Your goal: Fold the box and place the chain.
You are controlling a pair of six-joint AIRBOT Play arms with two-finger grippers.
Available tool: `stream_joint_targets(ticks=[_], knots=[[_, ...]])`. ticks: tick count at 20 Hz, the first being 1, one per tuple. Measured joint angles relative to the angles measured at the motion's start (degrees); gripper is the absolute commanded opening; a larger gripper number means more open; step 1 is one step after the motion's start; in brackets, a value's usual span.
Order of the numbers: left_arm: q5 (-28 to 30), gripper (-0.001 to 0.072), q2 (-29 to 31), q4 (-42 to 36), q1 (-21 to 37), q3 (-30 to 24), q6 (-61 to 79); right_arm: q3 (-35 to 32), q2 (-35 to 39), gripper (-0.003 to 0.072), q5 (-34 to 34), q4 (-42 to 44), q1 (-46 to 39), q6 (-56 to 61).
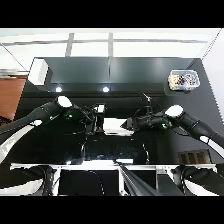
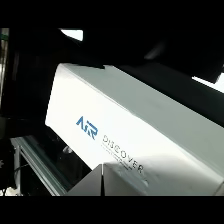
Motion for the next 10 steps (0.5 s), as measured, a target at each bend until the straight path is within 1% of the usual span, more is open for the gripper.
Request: stream_joint_targets(ticks=[7, 10], knots=[[0.02, 0.036, -0.02, 0.0, 0.0, 0.0, -0.04, -0.07, -0.5, 0.0019, -1.29, -1.42, -0.24, -0.83], [-0.07, 0.036, -0.02, -0.04, 0.0, 0.0, -0.17, 1.84, -0.28, 0.0018, -0.42, -3.17, -2.03, -1.9]])
